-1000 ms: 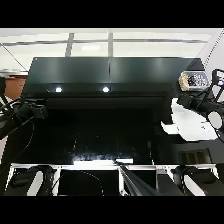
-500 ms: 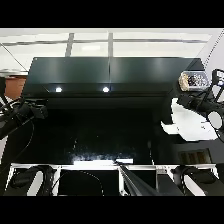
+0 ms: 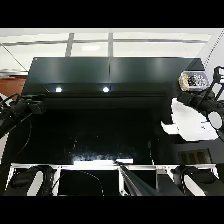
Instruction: Fold the box and place the chain.
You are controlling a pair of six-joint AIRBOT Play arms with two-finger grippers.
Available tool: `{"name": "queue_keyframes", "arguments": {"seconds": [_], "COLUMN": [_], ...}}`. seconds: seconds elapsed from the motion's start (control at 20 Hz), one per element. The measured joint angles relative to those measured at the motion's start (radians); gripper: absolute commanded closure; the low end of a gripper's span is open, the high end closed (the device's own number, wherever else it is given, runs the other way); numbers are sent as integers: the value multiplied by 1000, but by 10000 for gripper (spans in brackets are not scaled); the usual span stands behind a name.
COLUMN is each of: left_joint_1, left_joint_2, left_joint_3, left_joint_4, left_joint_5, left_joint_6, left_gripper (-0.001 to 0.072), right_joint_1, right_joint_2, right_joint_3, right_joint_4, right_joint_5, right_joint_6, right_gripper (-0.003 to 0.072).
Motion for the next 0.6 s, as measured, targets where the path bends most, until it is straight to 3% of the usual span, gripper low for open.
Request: {"name": "queue_keyframes", "arguments": {"seconds": [0.05, 0.1, 0.2, 0.25, 0.3, 0.5, 0.6], "left_joint_1": [-1, -1, -3, -4, -5, -38, -77], "left_joint_2": [0, -2, -6, -9, -13, -40, -68], "left_joint_3": [0, 0, 0, 0, 0, 0, 0], "left_joint_4": [-11, -21, -37, -42, -45, -53, -54], "left_joint_5": [9, 20, 29, 30, 26, -13, -28], "left_joint_6": [-3, -6, -10, -10, -10, -9, -9], "left_gripper": [241, 4, 2, 1, 1, 2, 2], "right_joint_1": [-1, -1, -2, -2, -2, -20, -96], "right_joint_2": [0, 0, 0, 0, 0, -3, -17], "right_joint_3": [0, 0, 0, 0, 0, 6, 34], "right_joint_4": [-3, -4, -5, -1, 3, 8, -29], "right_joint_5": [-29, -54, -88, -90, -80, -8, 46], "right_joint_6": [0, 0, 0, 0, 0, -27, -54], "right_gripper": [666, 658, 634, 172, -34, -32, -32]}}
